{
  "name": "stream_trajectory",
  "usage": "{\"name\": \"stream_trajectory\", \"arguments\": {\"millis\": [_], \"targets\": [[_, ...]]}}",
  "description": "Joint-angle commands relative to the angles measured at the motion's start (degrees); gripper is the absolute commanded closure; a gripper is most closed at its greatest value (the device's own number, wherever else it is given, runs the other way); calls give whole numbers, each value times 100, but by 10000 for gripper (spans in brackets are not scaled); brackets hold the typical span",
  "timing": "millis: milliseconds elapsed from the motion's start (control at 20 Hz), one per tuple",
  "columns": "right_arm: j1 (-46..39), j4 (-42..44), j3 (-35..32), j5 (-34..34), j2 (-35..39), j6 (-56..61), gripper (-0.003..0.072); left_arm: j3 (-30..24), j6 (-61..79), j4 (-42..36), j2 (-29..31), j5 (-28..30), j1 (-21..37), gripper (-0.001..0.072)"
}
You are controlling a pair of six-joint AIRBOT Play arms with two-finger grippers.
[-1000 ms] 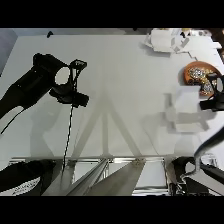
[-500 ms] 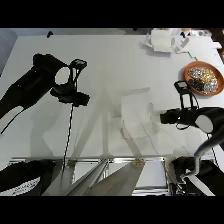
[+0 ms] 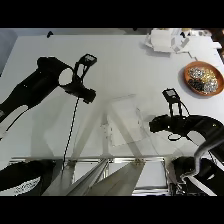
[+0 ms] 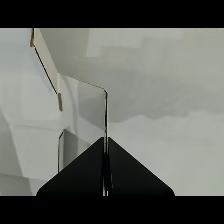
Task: Fold the box and place the chain.
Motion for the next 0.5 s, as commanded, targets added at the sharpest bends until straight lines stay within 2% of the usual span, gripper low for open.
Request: {"name": "stream_trajectory", "arguments": {"millis": [0,50,100,200,300,450], "targets": [[63,35,-13,-68,11,39,669,-511,2616,-2072,-39,754,184,111],[63,39,-13,-70,11,39,669,-721,3134,-2726,-39,883,326,104],[63,61,-13,-70,11,39,669,-918,3657,-3381,-37,909,501,66],[63,59,-13,-72,11,39,669,-1272,4568,-4548,-37,763,935,66],[63,61,-13,-70,11,39,669,-1543,5077,-5066,-39,581,1257,66],[63,107,-13,-74,11,39,669,-1858,5794,-5499,-39,407,1294,62]]}}
